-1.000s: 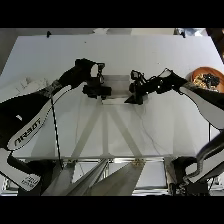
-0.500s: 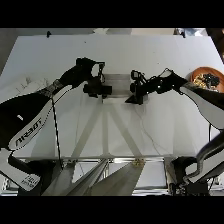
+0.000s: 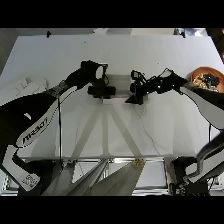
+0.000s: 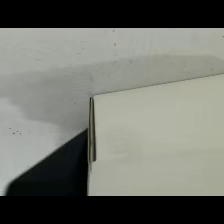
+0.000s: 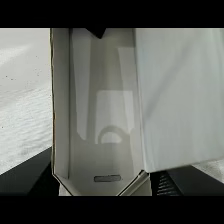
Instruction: Fold the box and place the chain.
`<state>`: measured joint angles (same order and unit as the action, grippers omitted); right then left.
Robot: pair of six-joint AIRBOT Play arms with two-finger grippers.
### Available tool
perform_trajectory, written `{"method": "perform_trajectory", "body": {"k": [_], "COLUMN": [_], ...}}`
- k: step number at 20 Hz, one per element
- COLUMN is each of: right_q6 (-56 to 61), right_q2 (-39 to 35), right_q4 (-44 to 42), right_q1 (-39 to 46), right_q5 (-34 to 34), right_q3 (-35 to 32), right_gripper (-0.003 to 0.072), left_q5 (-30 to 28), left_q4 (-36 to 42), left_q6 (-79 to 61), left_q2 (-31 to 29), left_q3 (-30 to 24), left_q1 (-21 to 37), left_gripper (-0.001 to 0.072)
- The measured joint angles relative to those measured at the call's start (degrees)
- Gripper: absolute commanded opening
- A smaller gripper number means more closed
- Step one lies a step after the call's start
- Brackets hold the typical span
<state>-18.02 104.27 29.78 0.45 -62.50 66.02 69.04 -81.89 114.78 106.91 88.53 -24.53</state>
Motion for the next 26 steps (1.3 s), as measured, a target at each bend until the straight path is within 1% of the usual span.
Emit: {"method": "perform_trajectory", "body": {"k": [1,2,9,10,11,12,13,16,18,23,26], "right_q6": [-0.04,-0.04,0.07,0.07,0.02,-0.17,-0.15,-0.13,-0.11,0.07,0.07], "right_q2": [0.0,0.0,0.0,0.0,0.0,-0.02,0.0,-0.02,0.0,0.0,0.0], "right_q4": [0.02,0.02,-0.02,-0.02,-0.02,0.02,0.0,-0.02,-0.02,-0.15,-0.13], "right_q1": [0.0,0.0,0.0,0.0,0.0,0.02,0.04,0.02,-0.02,0.0,0.0], "right_q5": [-0.02,-0.02,-0.09,-0.09,-0.04,-0.07,-0.07,-0.02,-0.13,0.11,0.07], "right_q3": [0.0,0.0,0.0,0.0,0.0,0.0,0.0,0.0,-0.02,0.0,0.0], "right_gripper": [0.0458,0.0458,0.0458,0.0458,0.0458,0.0458,0.0458,0.0458,0.0458,0.0458,0.0458], "left_q5": [0.09,0.26,0.33,0.33,0.33,0.2,-0.09,0.07,2.03,3.91,4.5], "left_q4": [-0.24,-0.46,-0.61,-0.61,-0.66,-0.57,-0.15,0.02,-0.59,0.39,3.82], "left_q6": [0.37,0.63,1.18,1.16,1.09,0.96,0.98,1.05,1.29,0.92,-3.28], "left_q2": [0.13,0.24,0.72,0.76,0.76,0.79,0.76,0.44,-0.24,-4.79,-8.24], "left_q3": [0.09,0.11,0.24,0.24,0.24,0.24,0.26,0.22,0.11,0.17,0.17], "left_q1": [-0.11,-0.2,-0.5,-0.5,-0.5,-0.52,-0.57,-0.55,-0.44,1.05,3.3], "left_gripper": [0.0076,0.0006,0.0013,0.0062,0.0155,0.031,0.0387,0.0397,0.0397,0.0397,0.0397]}}
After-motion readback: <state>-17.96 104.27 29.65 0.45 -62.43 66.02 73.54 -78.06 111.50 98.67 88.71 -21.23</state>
